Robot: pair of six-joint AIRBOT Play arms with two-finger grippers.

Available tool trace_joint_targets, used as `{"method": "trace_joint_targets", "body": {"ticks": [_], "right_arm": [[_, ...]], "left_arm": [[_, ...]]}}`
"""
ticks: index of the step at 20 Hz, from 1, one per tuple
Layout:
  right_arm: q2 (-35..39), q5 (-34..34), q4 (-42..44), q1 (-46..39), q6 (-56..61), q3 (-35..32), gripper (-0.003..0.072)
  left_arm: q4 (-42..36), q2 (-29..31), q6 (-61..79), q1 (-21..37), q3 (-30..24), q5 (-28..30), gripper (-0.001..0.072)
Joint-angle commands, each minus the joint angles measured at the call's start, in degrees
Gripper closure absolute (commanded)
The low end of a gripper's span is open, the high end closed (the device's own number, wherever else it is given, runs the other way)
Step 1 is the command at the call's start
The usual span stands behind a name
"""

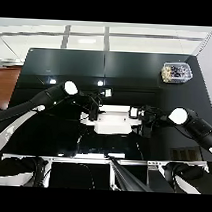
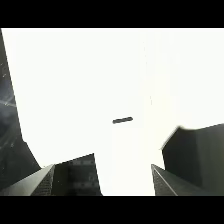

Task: Fold the box and place the chain.

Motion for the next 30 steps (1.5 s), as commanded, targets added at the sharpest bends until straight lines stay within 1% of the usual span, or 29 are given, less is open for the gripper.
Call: {"method": "trace_joint_targets", "body": {"ticks": [1,6,9,12,13,14,15,16,20,21,26,30], "right_arm": [[-0.04,1.55,-1.16,0.33,-1.68,-0.04,-0.0024],[-0.09,1.95,-2.25,0.33,-1.68,-0.04,-0.0024],[-0.09,3.43,-2.58,0.33,-1.68,-0.04,-0.0024],[-0.09,5.29,-5.99,0.33,-1.64,-0.04,-0.0024],[-0.09,5.49,-5.27,0.33,-1.64,-0.04,-0.0024],[-0.09,5.38,-2.56,0.33,-1.66,-0.07,-0.0024],[-0.09,4.76,-0.04,0.39,-1.68,-0.15,-0.0024],[-0.11,3.65,0.59,0.92,-1.70,-0.39,-0.0024],[-0.17,-5.40,2.19,4.31,-1.68,-3.08,-0.0024],[-0.52,-6.38,2.19,5.11,-1.68,-3.39,-0.0024],[-1.49,-9.14,4.98,6.16,-1.66,-2.91,-0.0024],[-1.49,-9.22,5.22,5.70,-1.66,0.28,-0.0024]], "left_arm": [[-3.28,-0.04,0.46,0.44,-1.88,0.48,0.0686],[-2.71,-0.02,2.89,0.42,-1.77,1.03,0.0685],[-2.71,-0.02,2.89,0.42,-1.77,1.03,0.0685],[-2.71,-0.02,2.86,0.42,-1.77,1.38,0.0684],[-2.71,-0.02,2.86,0.42,-1.77,1.38,0.0684],[-2.73,-0.02,2.86,0.42,-1.77,1.36,0.0684],[-2.73,-0.02,2.86,0.42,-1.77,1.36,0.0684],[-2.73,-0.02,2.86,0.42,-1.77,1.38,0.0684],[-2.73,-0.02,2.86,0.42,-1.77,1.51,0.0684],[-2.73,-0.02,2.86,0.42,-1.77,1.51,0.0684],[-2.73,-0.02,2.86,0.42,-1.77,1.49,0.0684],[-2.73,-0.02,2.86,0.42,-1.77,1.49,0.0684]]}}
